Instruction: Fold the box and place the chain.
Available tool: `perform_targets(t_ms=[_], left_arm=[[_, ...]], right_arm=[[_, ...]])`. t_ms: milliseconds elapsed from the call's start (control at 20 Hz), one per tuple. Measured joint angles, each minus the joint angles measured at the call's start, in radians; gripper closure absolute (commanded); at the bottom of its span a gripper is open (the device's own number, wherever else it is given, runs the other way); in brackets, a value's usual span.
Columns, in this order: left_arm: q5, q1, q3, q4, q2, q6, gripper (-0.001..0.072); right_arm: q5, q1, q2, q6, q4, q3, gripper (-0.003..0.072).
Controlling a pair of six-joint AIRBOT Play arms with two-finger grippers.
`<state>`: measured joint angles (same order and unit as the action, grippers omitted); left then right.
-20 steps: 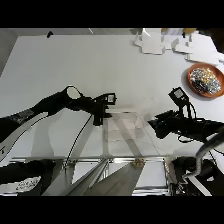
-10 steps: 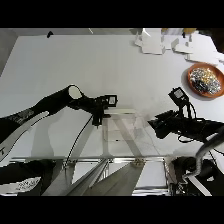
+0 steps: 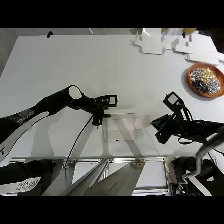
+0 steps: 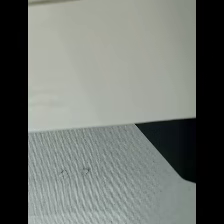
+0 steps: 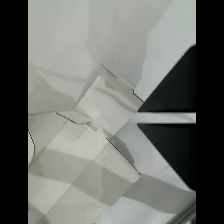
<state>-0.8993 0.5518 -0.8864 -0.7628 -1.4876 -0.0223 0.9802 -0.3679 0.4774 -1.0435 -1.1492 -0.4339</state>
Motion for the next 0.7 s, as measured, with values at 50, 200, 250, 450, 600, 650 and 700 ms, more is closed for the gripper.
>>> perform_targets(t_ms=[50, 200, 250, 450, 600, 650, 700], left_arm=[[0.000, 0.000, 0.000, 0.000, 0.000, 0.000, 0.0699], [-0.002, 0.000, 0.000, 0.000, 0.000, 0.000, 0.0699], [-0.002, 0.000, 0.000, 0.000, 0.000, 0.001, 0.0699], [-0.003, 0.000, 0.000, 0.000, 0.000, 0.001, 0.0699], [-0.003, 0.000, 0.000, -0.001, 0.000, 0.001, 0.0699], [-0.003, 0.000, 0.000, 0.000, 0.000, 0.002, 0.0699], [-0.003, 0.000, 0.000, -0.001, 0.000, 0.001, 0.0699]], right_arm=[[0.006, 0.000, 0.005, 0.067, 0.028, 0.004, 0.0671], [0.031, 0.000, 0.041, 0.290, 0.138, 0.012, 0.0670], [0.041, -0.002, 0.057, 0.359, 0.169, 0.013, 0.0669], [0.064, -0.056, 0.126, 0.590, 0.230, 0.020, 0.0355], [0.012, -0.141, 0.145, 0.703, 0.179, 0.047, 0.0196], [-0.015, -0.169, 0.146, 0.723, 0.156, 0.058, 0.0196], [-0.044, -0.196, 0.148, 0.736, 0.138, 0.072, 0.0195]])
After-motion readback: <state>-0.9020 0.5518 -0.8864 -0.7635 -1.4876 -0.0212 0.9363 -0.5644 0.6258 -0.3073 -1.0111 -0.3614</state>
